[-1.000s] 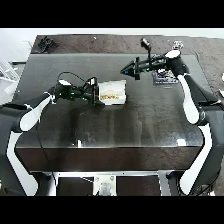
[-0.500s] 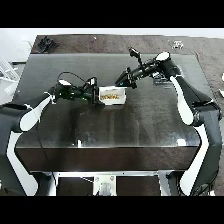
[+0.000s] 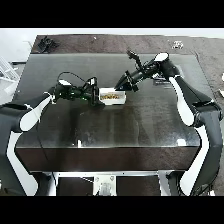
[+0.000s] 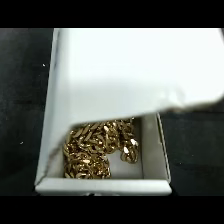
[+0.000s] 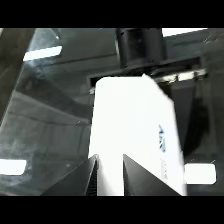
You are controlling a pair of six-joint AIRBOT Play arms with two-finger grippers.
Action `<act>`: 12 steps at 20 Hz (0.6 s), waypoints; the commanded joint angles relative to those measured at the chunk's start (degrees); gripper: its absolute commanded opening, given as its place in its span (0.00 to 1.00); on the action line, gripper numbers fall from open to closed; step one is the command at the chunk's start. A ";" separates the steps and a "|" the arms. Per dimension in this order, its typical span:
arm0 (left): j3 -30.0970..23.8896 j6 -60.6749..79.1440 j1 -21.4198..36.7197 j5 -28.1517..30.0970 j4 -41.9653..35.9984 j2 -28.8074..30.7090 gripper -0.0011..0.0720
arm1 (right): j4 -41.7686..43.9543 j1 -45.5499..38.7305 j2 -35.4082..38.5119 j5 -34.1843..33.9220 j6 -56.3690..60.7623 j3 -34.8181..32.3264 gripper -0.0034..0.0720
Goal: Fold the box and place the chain.
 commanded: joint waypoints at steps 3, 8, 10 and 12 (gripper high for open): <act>0.00 0.00 0.04 -0.04 0.00 0.00 0.50 | -1.36 -0.63 0.37 -3.96 -1.84 -3.10 0.30; 0.00 -0.02 0.04 -0.07 0.00 0.00 0.50 | -1.40 -0.68 1.33 -3.74 -1.79 -7.17 0.30; -0.02 -0.02 0.04 -0.07 0.00 0.00 0.50 | -1.38 -0.81 4.28 -4.26 -3.58 -12.22 0.30; 0.00 0.00 0.04 -0.04 0.00 0.00 0.50 | -1.38 -0.87 8.24 -9.88 -6.95 -18.10 0.30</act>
